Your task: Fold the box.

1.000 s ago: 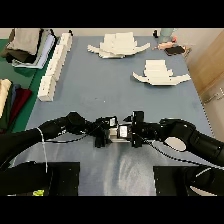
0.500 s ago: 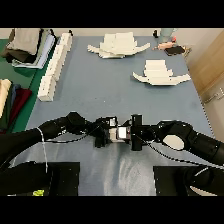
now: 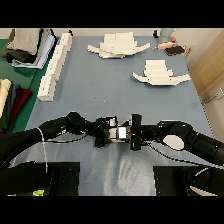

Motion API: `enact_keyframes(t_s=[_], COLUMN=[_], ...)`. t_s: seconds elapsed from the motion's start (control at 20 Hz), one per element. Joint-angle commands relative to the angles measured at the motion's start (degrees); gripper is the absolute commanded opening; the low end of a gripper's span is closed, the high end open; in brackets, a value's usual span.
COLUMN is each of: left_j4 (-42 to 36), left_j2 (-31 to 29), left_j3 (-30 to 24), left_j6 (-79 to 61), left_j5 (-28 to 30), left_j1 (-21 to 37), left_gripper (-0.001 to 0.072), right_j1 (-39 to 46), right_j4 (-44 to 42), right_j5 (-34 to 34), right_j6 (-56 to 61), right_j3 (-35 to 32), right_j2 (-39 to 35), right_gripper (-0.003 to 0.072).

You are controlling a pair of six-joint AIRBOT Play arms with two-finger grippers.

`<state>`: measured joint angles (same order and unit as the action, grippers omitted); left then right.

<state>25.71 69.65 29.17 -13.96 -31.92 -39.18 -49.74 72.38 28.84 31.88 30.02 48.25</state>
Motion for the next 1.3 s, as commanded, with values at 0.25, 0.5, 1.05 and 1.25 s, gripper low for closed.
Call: enact_keyframes(t_s=[0.25,0.5,1.05,1.25], left_j4=[0.0,0.0,0.0,0.0], left_j2=[0.0,0.0,0.0,0.0], left_j3=[0.0,0.0,0.0,0.0], left_j6=[0.0,0.0,0.0,0.0], left_j5=[0.0,0.0,0.0,0.0], left_j1=[0.0,0.0,0.0,0.0], left_gripper=[0.0519,0.0519,0.0520,0.0519], right_j1=[0.0,-0.1,-2.9,-2.8], right_j4=[1.8,-2.6,-3.0,-3.0], right_j5=[-0.5,0.7,2.4,2.1], right_j6=[0.0,0.0,0.0,1.0], right_j3=[0.0,0.0,0.0,0.0], right_j2=[0.0,2.3,2.6,-0.5], right_gripper=[0.0270,0.0270,0.0323,0.0373])
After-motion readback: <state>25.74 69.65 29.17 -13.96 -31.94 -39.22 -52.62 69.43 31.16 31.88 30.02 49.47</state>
